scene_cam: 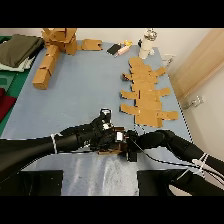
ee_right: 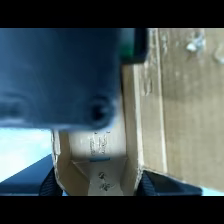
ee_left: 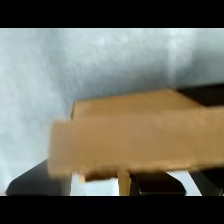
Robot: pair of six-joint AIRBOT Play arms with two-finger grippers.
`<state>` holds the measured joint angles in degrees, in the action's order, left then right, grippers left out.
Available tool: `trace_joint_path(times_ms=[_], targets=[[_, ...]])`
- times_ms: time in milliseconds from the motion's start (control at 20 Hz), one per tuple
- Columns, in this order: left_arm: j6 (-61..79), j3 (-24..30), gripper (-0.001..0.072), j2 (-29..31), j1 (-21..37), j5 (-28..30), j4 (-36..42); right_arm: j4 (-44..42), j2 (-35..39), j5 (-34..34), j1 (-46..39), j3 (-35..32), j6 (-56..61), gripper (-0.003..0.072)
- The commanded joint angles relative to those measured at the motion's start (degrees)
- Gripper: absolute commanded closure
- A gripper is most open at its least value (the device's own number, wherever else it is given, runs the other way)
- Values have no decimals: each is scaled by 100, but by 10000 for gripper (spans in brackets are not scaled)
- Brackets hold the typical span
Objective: Fold the box.
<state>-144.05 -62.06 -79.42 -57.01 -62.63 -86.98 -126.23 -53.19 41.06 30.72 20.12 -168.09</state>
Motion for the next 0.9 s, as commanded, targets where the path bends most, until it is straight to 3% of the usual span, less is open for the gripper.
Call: trace_joint_path(times_ms=[0, 150, 600, 750, 850], targets=[[-2, -37, 318, 238, 92, -251, -90, 0, 0, 0, -2, -2, 4, 165], [7, -37, 318, 413, 273, -741, -83, 0, 0, 0, -2, -2, 4, 166], [133, -57, 330, 549, 800, -798, 234, 0, 0, 0, -2, -2, 4, 165], [942, -168, 698, 614, 1086, -859, 446, 0, 0, 0, -2, -2, 4, 165], [1694, -144, 698, 769, 1263, -905, 498, 0, 0, 0, -2, -2, 7, 165]])
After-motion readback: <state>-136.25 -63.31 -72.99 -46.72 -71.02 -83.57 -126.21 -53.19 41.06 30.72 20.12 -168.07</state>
